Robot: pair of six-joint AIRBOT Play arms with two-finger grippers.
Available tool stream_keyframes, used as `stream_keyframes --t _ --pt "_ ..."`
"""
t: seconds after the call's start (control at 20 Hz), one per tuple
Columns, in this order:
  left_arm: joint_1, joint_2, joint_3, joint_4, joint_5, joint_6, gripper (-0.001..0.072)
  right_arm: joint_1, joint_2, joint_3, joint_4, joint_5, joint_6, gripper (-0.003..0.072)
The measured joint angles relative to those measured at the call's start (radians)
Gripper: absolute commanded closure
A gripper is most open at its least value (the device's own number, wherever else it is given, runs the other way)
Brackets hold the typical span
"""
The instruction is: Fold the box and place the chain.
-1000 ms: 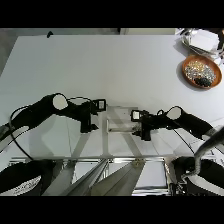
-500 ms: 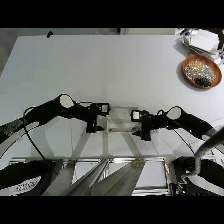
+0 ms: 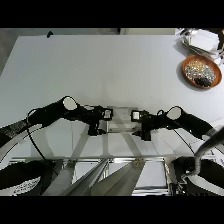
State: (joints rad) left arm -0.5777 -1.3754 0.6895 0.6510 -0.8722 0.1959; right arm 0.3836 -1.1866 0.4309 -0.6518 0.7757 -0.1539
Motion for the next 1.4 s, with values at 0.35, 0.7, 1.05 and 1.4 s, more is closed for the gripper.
stream_keyframes --t 0.35,0.7,1.05,1.4 --pt "-0.001 0.0 -0.025 0.002 -0.022 0.006 0.0001 0.0 0.0 0.0 0.0 0.001 0.001 0.0411" --pt "-0.003 0.0 -0.029 -0.055 -0.026 0.005 0.0001 0.0 0.0 0.0 0.0 0.001 0.003 0.0411" --pt "-0.033 -0.006 -0.06 -0.112 0.04 0.006 0.0009 0.0 0.0 0.0 0.0 -0.001 0.003 0.0411" --pt "-0.046 -0.006 -0.087 -0.131 0.079 0.006 0.0329 0.0 0.0 0.0 0.0 -0.001 0.001 0.0411"
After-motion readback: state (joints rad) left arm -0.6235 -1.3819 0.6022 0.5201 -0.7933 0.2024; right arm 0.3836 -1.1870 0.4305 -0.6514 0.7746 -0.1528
